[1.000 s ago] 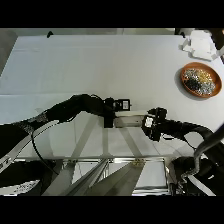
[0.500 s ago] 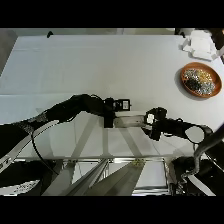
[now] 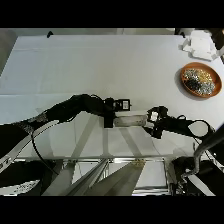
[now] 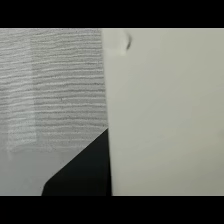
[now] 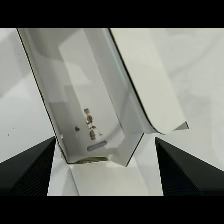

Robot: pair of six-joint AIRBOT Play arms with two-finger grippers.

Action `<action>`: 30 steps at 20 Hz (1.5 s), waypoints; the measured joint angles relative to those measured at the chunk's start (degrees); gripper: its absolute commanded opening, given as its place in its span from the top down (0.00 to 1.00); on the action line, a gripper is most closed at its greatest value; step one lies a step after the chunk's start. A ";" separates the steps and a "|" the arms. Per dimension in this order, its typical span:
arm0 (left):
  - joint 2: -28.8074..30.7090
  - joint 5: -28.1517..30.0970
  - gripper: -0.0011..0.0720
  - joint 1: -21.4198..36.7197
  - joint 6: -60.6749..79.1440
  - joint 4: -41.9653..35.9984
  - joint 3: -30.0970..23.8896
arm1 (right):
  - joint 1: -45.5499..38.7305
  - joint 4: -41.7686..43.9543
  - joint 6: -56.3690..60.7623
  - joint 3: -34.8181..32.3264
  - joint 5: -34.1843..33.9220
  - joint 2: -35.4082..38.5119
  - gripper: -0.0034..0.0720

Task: Fold the box and place the chain.

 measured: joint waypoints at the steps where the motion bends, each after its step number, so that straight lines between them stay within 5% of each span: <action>1: 0.00 0.00 0.97 0.00 0.00 0.00 -0.02 | -0.79 0.72 -1.53 0.00 0.50 -0.28 0.06; 12: 0.00 0.02 0.97 0.00 0.00 0.00 0.00 | -6.10 10.69 -19.12 0.35 5.51 -5.27 0.07; 30: 0.00 0.09 0.97 -0.02 0.04 0.02 -0.02 | -6.34 10.27 -25.59 4.74 10.21 -19.76 0.07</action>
